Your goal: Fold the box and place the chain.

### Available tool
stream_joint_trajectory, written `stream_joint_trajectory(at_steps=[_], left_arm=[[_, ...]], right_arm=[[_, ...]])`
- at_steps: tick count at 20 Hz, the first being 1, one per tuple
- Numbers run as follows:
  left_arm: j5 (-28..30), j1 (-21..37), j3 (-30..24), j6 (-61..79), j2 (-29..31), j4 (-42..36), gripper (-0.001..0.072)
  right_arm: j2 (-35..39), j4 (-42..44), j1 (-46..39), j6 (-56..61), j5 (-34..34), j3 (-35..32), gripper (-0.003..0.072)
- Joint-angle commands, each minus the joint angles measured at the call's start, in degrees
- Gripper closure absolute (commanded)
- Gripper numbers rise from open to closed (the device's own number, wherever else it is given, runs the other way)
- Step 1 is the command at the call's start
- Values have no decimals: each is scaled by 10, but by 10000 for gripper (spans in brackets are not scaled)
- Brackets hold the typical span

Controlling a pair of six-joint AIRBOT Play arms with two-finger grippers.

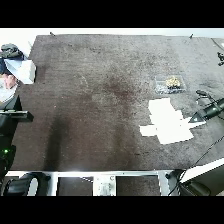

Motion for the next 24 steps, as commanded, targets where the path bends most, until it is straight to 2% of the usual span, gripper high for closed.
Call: stream_joint_trajectory(at_steps=[1,4,8,11,13,15,17,19,22,24], left_arm=[[0,0,0,0,0,0,698],[0,0,0,0,0,0,698],[0,0,0,0,0,0,698],[0,0,0,0,0,0,697],[0,0,0,0,0,0,697],[0,0,0,0,0,0,697],[0,0,0,0,0,0,697],[1,0,0,0,0,0,697],[4,0,0,0,0,0,697],[-5,0,0,0,0,0,697]], right_arm=[[1,85,-3,20,19,0,699],[50,197,-2,3,18,-57,700],[124,301,6,-28,-20,-217,701],[158,381,62,-80,-83,-330,701],[164,443,121,-94,-117,-370,700],[164,485,202,-97,-163,-377,700],[164,531,289,-98,-250,-374,700],[164,536,358,-64,-328,-353,700],[164,469,428,-16,-442,-311,700],[163,421,449,10,-459,-285,700]])
